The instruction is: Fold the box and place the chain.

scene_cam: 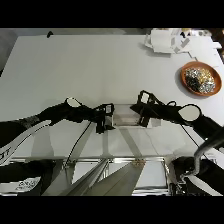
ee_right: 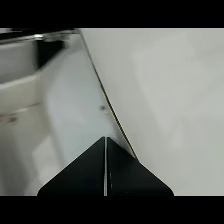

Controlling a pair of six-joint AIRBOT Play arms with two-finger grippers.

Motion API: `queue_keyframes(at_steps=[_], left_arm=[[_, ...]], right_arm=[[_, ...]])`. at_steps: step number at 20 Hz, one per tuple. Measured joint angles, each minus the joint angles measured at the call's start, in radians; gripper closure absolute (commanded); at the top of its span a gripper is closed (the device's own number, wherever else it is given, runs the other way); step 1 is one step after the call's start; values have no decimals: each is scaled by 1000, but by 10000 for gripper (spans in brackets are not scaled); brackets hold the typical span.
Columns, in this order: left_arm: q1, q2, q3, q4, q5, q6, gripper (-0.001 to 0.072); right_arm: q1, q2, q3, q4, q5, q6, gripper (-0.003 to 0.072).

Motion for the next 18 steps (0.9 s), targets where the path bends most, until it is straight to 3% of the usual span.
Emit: queue_keyframes(at_steps=[3,8,14,18], left_arm=[[0,0,0,1,0,0,636],[0,0,0,2,-1,0,636],[0,0,0,-2,2,0,636],[0,0,0,0,0,1,636]], right_arm=[[16,-100,0,4,-107,40,669],[23,-164,1,6,-119,63,669],[23,-2,5,-44,-91,72,671],[23,143,5,-209,54,74,671]])
